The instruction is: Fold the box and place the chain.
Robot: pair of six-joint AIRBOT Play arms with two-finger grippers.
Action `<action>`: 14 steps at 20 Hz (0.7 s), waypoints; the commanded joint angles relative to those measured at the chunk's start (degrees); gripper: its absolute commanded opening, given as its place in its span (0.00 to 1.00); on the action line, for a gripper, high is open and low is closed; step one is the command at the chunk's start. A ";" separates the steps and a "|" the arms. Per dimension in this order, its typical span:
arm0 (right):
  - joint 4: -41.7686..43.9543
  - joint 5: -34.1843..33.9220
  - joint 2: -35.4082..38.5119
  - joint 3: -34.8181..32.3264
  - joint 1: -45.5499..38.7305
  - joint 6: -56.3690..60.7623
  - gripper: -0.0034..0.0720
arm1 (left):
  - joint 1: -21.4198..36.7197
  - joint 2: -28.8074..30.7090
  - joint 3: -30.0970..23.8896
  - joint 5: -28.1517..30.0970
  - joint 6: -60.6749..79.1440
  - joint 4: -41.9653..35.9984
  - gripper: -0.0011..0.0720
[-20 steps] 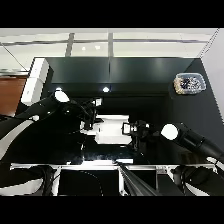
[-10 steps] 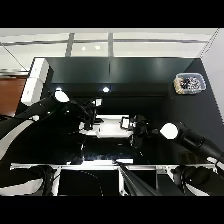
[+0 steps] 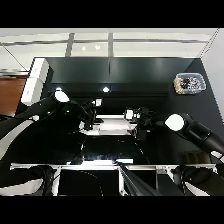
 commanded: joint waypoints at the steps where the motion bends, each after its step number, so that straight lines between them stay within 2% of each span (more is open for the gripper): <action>1: 3.23 0.83 -2.12 0.20 -0.61 -1.03 0.88 | -0.02 -0.04 -0.04 -0.02 0.00 0.00 0.06; 4: 11.23 2.16 -4.37 0.20 -0.61 -8.92 0.88 | -0.02 -0.04 -0.04 -0.02 0.02 0.00 0.06; 14: 15.08 1.49 -13.25 0.07 -1.36 -18.01 0.87 | -0.02 -0.04 -0.04 -0.02 0.00 -0.24 0.06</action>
